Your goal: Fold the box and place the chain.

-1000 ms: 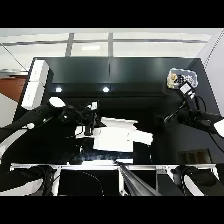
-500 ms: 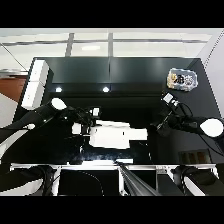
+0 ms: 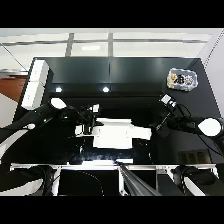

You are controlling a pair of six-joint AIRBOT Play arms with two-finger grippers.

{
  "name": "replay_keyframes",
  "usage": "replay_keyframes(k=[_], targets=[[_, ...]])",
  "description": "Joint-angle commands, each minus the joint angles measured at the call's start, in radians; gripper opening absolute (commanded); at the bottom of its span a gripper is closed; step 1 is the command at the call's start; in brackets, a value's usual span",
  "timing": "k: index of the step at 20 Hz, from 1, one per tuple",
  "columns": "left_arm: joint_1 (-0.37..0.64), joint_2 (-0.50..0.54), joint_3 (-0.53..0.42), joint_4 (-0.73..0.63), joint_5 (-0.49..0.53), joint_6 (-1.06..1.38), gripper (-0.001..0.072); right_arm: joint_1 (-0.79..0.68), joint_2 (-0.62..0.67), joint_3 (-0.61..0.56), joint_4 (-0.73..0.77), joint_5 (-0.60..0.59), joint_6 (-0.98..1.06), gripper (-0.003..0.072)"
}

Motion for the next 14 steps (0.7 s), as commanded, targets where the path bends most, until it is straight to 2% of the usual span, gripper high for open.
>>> replay_keyframes(k=[1,3,14], targets=[[-0.001,-0.009,-0.007,-0.097,0.02,-0.001,0.0028,0.001,-0.002,-0.002,0.011,0.008,-0.047,0.0648],[-0.002,-0.035,-0.009,-0.199,0.065,0.004,0.0029,0.01,-0.016,-0.006,0.019,0.006,-0.093,0.0647],[-0.104,-0.039,0.007,-0.029,0.133,-0.013,0.0029,0.158,-0.168,-0.026,0.053,-0.041,-0.196,0.0647]])
